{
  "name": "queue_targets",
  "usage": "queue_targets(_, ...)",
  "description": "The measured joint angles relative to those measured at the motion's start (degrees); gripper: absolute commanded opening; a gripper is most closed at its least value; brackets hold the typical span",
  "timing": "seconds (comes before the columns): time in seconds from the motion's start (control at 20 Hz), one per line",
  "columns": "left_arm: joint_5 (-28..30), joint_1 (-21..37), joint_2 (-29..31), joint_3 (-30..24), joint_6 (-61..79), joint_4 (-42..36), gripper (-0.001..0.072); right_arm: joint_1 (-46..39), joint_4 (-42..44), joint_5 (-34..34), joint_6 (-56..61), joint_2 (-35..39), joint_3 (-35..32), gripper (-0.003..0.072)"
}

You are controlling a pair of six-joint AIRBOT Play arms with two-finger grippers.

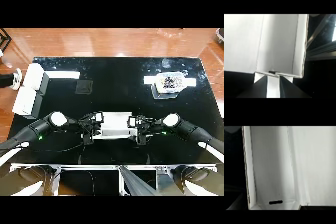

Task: Fold the box and place the chain.

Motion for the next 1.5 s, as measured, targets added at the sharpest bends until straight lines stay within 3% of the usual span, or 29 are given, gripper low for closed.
queue_targets(0.4,-0.17,-1.05,-1.68,0.00,5.07,-6.25,0.0252,-0.02,-0.07,0.04,0.00,0.00,0.00,0.0458)
queue_targets(0.55,-0.13,-1.53,-2.01,0.00,6.08,-7.10,0.0149,0.00,-0.02,0.02,0.02,0.00,0.00,0.0458)
queue_targets(0.65,0.13,-2.05,-2.32,0.00,6.43,-7.19,0.0150,-0.02,-0.02,0.02,0.02,0.00,0.00,0.0458)
queue_targets(0.75,0.31,-2.58,-2.54,0.00,6.58,-7.30,0.0196,-0.02,-0.04,0.00,0.00,0.00,0.00,0.0458)
queue_targets(0.8,0.39,-2.71,-2.56,0.00,6.75,-7.32,0.0359,-0.02,-0.04,0.00,0.00,0.00,-0.02,0.0458)
queue_targets(0.85,0.44,-2.86,-2.64,0.00,6.75,-7.56,0.0424,-0.02,-0.02,0.04,0.02,0.00,-0.02,0.0458)
queue_targets(0.95,0.24,-2.99,-2.69,0.02,6.93,-7.54,0.0415,0.00,0.02,0.09,0.04,0.00,-0.02,0.0458)
queue_targets(1.0,0.24,-3.04,-2.69,0.00,6.93,-7.52,0.0352,0.00,0.02,0.09,0.04,0.00,-0.02,0.0458)
queue_targets(1.05,0.20,-3.06,-2.69,0.02,6.84,-7.48,0.0148,0.00,0.02,0.07,0.04,0.00,-0.02,0.0458)
queue_targets(1.15,-0.42,-3.10,-2.71,0.00,6.93,-7.39,0.0271,0.00,0.04,0.04,0.09,0.00,-0.02,0.0458)
queue_targets(1.25,-0.09,-3.10,-2.71,0.02,6.91,-7.41,0.0191,0.00,0.07,0.00,0.11,0.00,-0.02,0.0458)
queue_targets(1.3,-0.22,-3.08,-2.69,0.02,6.86,-7.13,0.0027,0.00,0.07,0.00,0.11,0.00,-0.02,0.0458)
queue_targets(1.5,-0.57,-1.79,-0.87,0.15,5.70,-3.82,0.0018,0.00,0.13,-0.17,0.13,0.00,-0.02,0.0458)
